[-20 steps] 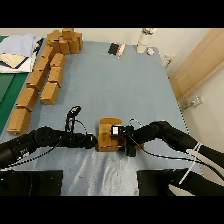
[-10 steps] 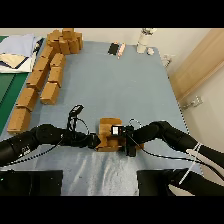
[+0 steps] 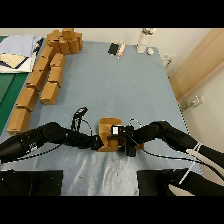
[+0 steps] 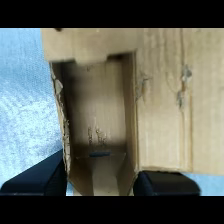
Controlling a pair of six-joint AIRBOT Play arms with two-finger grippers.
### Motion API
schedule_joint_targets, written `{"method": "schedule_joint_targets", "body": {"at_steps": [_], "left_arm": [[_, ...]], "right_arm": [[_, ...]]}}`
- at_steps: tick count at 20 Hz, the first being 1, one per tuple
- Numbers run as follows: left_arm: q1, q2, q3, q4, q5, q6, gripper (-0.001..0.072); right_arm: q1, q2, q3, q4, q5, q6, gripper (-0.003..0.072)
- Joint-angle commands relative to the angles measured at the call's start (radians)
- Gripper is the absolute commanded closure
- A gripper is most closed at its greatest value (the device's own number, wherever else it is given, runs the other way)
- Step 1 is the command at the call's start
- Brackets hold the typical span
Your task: Fold the box.
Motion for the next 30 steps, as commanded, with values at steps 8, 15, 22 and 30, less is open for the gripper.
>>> {"method": "schedule_joint_targets", "body": {"at_steps": [8,15,22,30], "left_arm": [[-0.099,-0.091,0.161,0.377,-0.046,-0.401,0.0233],[-0.135,-0.1,0.181,0.455,-0.081,-0.491,0.0233],[-0.193,-0.22,0.315,0.606,-0.16,-0.586,0.0233],[-0.271,-0.349,0.427,0.734,-0.254,-0.69,0.0236]], "right_arm": [[0.0,0.0,0.0,0.0,0.0,0.0,0.0237],[0.0,0.0,0.0,0.0,0.0,0.0,0.0238],[0.0,0.0,0.0,0.0,0.0,0.0,0.0237],[0.0,0.0,0.0,-0.018,0.0,0.0,0.0237]]}}
